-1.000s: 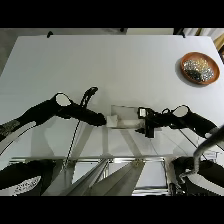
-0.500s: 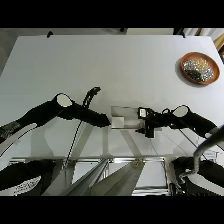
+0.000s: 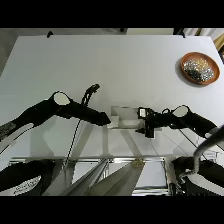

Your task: Fold the box and place the chain.

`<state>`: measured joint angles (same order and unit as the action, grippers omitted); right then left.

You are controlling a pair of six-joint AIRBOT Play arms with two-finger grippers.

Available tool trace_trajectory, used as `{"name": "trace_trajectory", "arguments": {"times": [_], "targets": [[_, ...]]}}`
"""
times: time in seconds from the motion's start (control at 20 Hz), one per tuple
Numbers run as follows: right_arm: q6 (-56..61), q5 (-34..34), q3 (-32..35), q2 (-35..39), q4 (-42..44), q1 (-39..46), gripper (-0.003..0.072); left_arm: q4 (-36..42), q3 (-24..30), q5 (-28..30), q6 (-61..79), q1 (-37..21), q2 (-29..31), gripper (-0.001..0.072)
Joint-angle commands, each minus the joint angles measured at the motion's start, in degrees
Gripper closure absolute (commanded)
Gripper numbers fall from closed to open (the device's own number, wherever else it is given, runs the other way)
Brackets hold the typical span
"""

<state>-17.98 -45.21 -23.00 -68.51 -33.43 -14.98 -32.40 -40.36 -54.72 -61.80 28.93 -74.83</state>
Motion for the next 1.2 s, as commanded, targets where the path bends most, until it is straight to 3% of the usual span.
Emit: {"name": "trace_trajectory", "arguments": {"times": [0.0,0.05,0.25,0.45,0.7,1.15], "targets": [[0.04,0.00,0.02,0.00,0.04,0.00,0.0346,-1.81,-0.04,-0.68,-2.10,0.44,0.37,0.0305],[0.04,0.00,0.02,0.00,0.04,-0.02,0.0346,-2.16,-0.04,0.20,-3.32,1.07,0.37,0.0264],[0.04,0.00,0.02,0.00,0.02,0.00,0.0346,-6.67,-0.94,3.69,-9.77,3.82,0.35,0.0264],[0.04,-0.02,0.02,0.00,0.02,-0.02,0.0346,-15.85,-5.14,3.93,-21.29,6.05,-0.44,0.0264],[0.04,0.00,0.02,0.00,0.02,0.00,0.0346,-19.10,-11.28,3.52,-29.22,9.88,-4.83,0.0264],[0.04,-0.02,0.02,0.00,0.02,-0.02,0.0346,-27.74,-12.66,3.02,-45.57,13.29,-5.46,0.0264]]}}
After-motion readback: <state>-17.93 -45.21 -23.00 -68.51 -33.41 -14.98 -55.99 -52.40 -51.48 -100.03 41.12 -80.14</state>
